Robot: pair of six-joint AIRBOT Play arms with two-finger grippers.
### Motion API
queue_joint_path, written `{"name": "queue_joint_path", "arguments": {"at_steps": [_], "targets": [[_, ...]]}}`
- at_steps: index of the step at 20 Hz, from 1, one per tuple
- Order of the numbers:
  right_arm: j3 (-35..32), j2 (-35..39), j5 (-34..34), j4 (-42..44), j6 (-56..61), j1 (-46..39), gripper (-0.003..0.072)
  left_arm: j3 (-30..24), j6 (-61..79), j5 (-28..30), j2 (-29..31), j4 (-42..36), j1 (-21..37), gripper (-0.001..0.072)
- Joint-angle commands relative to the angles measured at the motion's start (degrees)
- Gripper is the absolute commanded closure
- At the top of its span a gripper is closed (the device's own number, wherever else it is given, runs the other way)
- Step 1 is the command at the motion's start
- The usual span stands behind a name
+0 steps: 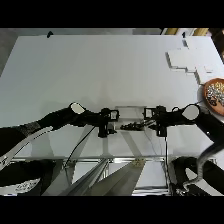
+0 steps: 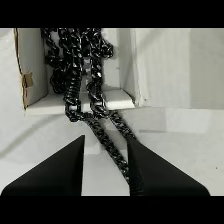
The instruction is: Fold the box and place the chain.
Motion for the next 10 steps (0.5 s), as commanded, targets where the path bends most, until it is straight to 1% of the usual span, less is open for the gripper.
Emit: {"name": "queue_joint_path", "arguments": {"at_steps": [1,4,6,9,10], "targets": [[-0.11,-1.97,-1.53,0.59,-3.37,0.04,0.0449,-0.02,0.00,0.00,0.04,0.02,0.02,0.0617],[-0.11,-3.72,-1.55,2.32,-5.38,0.04,0.0449,-0.02,0.00,0.00,0.04,0.02,0.02,0.0617],[-0.11,-4.55,-0.13,4.39,-7.91,0.07,0.0449,-0.02,0.00,0.00,0.04,0.02,0.02,0.0617],[-0.11,-5.49,0.15,4.92,-8.98,0.07,0.0450,-0.02,0.00,0.00,0.02,0.02,0.02,0.0617],[-0.11,-5.64,0.52,4.92,-8.98,0.07,0.0472,-0.02,0.00,0.00,0.02,0.02,0.02,0.0617]]}}
